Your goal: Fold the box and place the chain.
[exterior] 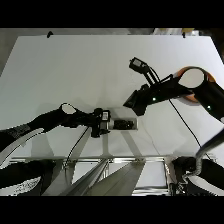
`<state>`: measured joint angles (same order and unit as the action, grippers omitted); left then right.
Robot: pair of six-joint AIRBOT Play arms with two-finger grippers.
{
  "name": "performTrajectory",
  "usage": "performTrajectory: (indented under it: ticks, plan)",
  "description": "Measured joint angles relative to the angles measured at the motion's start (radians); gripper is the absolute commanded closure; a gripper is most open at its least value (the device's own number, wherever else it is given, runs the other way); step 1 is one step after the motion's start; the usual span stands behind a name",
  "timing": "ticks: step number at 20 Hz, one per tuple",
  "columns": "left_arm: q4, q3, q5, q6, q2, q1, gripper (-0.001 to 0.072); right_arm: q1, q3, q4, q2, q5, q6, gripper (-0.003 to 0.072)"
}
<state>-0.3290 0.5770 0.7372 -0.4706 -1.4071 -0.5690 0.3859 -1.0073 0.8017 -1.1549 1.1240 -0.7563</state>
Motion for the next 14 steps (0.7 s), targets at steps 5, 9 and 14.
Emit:
performTrajectory:
  ticks: [5,9,14]
  plan:
    - [0.000,0.000,0.000,0.000,0.000,0.000,0.0384,-0.022,-0.019,0.117,-0.129,0.020,-0.002,0.0664]
    - [0.000,0.000,0.000,0.000,0.000,0.000,0.0384,-0.010,0.030,0.147,-0.165,0.043,0.043,0.0664]
    - [0.000,0.000,0.000,0.000,0.000,0.000,0.0384,0.061,0.087,0.153,-0.134,0.045,0.154,0.0474]
